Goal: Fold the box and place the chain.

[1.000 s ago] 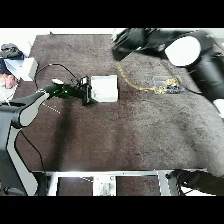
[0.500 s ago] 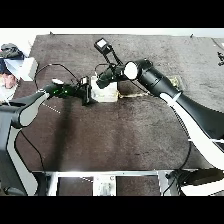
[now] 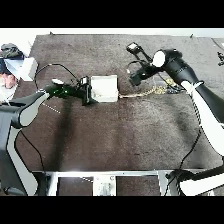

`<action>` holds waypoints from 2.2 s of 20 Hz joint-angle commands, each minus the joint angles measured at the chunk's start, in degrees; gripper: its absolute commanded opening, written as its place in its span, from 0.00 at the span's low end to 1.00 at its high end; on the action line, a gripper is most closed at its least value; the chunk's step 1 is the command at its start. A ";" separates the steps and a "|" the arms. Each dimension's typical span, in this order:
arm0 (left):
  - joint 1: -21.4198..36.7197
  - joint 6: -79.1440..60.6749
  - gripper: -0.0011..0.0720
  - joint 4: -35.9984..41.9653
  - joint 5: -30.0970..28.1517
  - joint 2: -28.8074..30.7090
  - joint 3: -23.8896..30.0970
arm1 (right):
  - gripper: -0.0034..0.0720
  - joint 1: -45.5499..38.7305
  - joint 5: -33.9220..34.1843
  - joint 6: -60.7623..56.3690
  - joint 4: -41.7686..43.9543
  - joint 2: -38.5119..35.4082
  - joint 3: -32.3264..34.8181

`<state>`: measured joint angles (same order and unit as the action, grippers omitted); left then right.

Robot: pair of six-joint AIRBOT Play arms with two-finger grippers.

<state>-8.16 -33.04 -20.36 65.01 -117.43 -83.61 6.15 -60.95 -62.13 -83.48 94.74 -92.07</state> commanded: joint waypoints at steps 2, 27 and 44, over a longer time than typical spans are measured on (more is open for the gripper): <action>0.00 -0.02 0.39 -0.02 -0.02 -0.04 0.00 | 0.56 -6.08 -7.41 10.43 -7.02 4.09 -0.90; 0.00 -0.02 0.39 -0.02 -0.02 -0.04 0.00 | 0.56 -6.23 -8.44 22.32 -17.73 16.13 -4.90; 0.00 -0.02 0.39 -0.02 -0.02 -0.04 0.00 | 0.03 5.46 -13.05 22.25 -7.63 -1.79 -10.40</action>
<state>-8.16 -33.06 -20.38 64.99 -117.43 -83.61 9.85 -76.01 -39.81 -95.57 97.65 -102.32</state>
